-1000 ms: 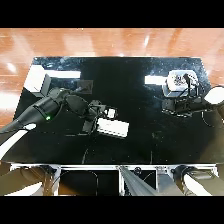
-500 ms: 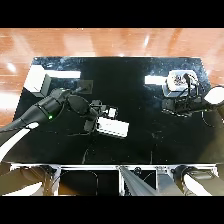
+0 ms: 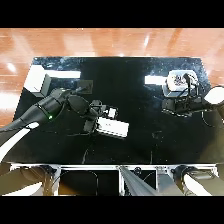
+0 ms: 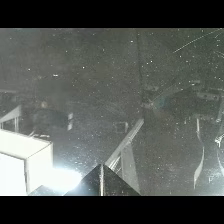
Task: Fold the box and place the chain.
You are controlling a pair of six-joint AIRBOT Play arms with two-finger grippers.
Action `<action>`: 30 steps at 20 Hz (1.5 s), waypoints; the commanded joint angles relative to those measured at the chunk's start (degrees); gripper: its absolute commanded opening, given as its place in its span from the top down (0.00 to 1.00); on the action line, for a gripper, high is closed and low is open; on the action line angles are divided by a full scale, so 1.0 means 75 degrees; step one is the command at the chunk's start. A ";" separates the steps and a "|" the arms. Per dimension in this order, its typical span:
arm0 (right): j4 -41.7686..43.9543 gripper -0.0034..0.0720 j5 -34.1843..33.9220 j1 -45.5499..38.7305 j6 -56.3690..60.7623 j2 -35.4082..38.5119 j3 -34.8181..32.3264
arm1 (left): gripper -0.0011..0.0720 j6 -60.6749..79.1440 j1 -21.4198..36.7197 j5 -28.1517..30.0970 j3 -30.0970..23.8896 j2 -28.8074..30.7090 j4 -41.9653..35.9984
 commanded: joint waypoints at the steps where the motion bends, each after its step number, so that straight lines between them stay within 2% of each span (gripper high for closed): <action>1: 0.0003 0.91 -0.0003 0.0000 -0.0006 0.0000 0.0003 | 0.25 0.0003 0.0003 0.0140 -0.0006 0.0003 -0.0146; 25: 0.0003 0.91 0.0157 0.0000 -0.0041 0.0000 0.0003 | 0.24 -0.0230 0.0003 0.0338 0.0026 0.0102 -0.0160; 27: 0.0003 0.91 0.0192 0.0000 -0.0041 0.0000 0.0003 | 0.21 -0.0230 0.0003 0.0332 0.0026 0.0102 -0.0160; 28: 0.0003 0.91 0.0189 0.0000 -0.0044 0.0000 0.0003 | 0.14 -0.0259 0.0003 0.0329 0.0023 0.0099 -0.0157; 30: 0.0003 0.91 0.0189 0.0000 -0.0044 0.0000 0.0003 | 0.14 -0.0460 0.0003 0.0338 0.0015 0.0102 -0.0154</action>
